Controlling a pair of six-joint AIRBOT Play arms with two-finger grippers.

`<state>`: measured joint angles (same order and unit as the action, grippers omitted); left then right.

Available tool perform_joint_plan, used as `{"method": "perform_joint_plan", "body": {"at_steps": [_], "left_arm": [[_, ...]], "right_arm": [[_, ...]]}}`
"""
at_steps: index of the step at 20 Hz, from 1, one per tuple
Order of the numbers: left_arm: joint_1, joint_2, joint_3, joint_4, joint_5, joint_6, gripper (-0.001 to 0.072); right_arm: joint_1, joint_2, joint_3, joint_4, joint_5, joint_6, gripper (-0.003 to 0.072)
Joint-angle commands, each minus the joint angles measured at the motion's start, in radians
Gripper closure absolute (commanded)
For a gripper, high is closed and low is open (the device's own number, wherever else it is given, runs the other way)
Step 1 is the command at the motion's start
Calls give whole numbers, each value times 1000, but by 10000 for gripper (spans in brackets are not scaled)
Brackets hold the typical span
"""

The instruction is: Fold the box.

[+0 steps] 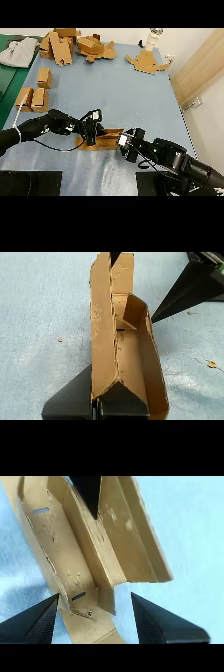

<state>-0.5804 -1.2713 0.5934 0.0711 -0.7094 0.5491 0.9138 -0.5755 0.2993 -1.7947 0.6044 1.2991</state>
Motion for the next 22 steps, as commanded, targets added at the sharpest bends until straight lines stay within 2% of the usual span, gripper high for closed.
{"method": "perform_joint_plan", "body": {"at_steps": [1, 4, 9, 13, 18, 22], "left_arm": [[0, 1, 0, 0, 0, 0, 695], [0, 1, 0, 0, 0, 0, 695], [0, 0, 0, 0, 0, 0, 695], [0, 0, 0, 0, 0, 0, 694], [0, 1, 0, 0, 0, 0, 695], [0, 0, 0, 0, 0, 0, 694]], "right_arm": [[-13, -14, 0, 56, -11, -76, -34], [-88, -21, 0, 219, -38, -253, -34], [-299, -51, 1, 688, -31, -739, -34], [-431, -161, 28, 966, 68, -1073, -34], [-528, -309, 137, 964, 243, -1184, -34], [-578, -403, 153, 999, 315, -1290, -34]]}}
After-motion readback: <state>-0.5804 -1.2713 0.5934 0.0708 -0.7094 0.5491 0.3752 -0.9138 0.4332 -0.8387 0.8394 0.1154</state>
